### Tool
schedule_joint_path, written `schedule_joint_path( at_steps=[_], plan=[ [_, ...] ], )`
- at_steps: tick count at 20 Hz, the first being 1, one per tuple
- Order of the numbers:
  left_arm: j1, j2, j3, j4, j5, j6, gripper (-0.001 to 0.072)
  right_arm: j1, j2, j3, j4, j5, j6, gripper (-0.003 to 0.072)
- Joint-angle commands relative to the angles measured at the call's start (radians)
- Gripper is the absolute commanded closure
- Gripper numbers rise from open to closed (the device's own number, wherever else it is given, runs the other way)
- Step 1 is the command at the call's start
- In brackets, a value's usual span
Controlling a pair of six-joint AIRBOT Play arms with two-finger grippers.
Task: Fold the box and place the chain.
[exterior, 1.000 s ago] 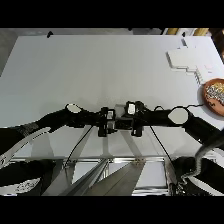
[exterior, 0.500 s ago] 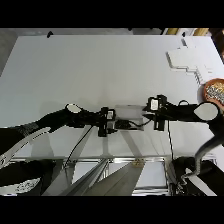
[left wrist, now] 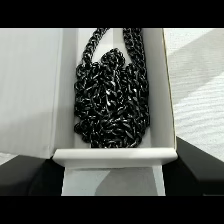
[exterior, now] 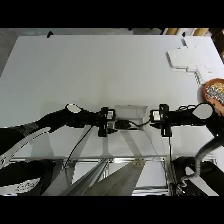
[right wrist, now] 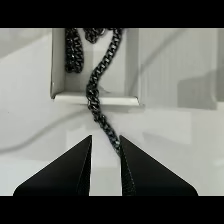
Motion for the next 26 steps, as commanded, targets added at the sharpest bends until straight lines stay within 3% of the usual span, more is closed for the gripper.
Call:
schedule_joint_path(
  at_steps=[1, 10, 11, 13, 17, 20, 23, 26],
  plan=[
    [0.000, 0.000, 0.001, 0.000, 0.000, 0.000, 0.0681, -0.004, -0.034, -0.008, 0.068, 0.010, -0.074, 0.0484],
    [0.000, 0.000, 0.001, 0.000, 0.000, 0.000, 0.0681, -0.004, -0.076, -0.008, 0.156, 0.017, -0.073, 0.0491],
    [0.000, 0.000, 0.001, 0.000, 0.000, 0.000, 0.0681, -0.004, -0.076, -0.008, 0.162, 0.021, -0.070, 0.0504],
    [0.000, 0.000, 0.001, 0.000, 0.000, 0.000, 0.0681, -0.004, -0.074, -0.008, 0.139, 0.038, -0.052, 0.0663],
    [0.000, 0.000, 0.001, 0.000, 0.000, 0.000, 0.0681, -0.004, -0.050, -0.008, 0.054, 0.037, 0.109, 0.0670],
    [0.000, 0.000, 0.001, 0.000, 0.000, 0.000, 0.0681, -0.004, 0.043, -0.008, 0.016, 0.038, 0.244, 0.0670],
    [0.000, 0.000, 0.001, 0.000, 0.000, 0.000, 0.0681, -0.004, 0.173, -0.008, 0.157, 0.043, 0.292, 0.0670],
    [0.000, 0.000, 0.001, 0.000, 0.000, 0.000, 0.0681, -0.002, 0.208, -0.008, 0.468, 0.010, 0.288, 0.0670]
  ],
)
